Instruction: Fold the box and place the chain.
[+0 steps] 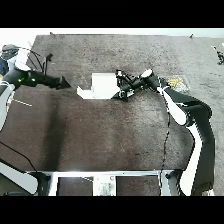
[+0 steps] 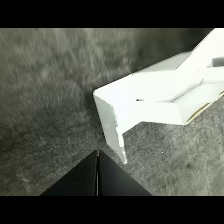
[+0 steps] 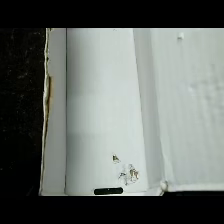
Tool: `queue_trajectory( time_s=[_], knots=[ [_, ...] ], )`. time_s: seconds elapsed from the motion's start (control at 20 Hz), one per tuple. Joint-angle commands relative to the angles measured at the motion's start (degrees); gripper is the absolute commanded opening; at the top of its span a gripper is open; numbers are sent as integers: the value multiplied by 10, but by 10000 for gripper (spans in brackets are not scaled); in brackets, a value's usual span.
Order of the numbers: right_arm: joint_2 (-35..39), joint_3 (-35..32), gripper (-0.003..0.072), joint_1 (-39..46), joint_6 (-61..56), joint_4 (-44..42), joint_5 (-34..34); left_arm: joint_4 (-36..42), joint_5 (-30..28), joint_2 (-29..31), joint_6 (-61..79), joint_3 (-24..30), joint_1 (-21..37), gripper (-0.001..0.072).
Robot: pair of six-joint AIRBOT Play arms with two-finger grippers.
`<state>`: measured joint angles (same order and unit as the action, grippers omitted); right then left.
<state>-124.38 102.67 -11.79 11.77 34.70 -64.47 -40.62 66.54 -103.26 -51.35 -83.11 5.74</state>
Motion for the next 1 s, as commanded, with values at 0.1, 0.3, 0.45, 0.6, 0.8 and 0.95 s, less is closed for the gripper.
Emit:
queue_trajectory(
  time_s=[0.1,0.3,0.45,0.6,0.8,0.95],
  knots=[
    [0,0,390,0,0,0,0,23,-74,-4,-13,52,-37,9],
    [0,0,390,0,0,0,0,31,-99,-29,-45,54,-51,9],
    [0,0,390,0,0,0,0,52,-101,-48,-47,55,-61,10],
    [0,0,390,0,0,0,0,67,-113,-55,-41,55,-85,10],
    [0,0,390,0,0,0,0,125,-114,-57,-16,53,-89,10],
    [0,0,390,0,0,0,0,167,-100,-57,15,41,-89,13]
  ],
)
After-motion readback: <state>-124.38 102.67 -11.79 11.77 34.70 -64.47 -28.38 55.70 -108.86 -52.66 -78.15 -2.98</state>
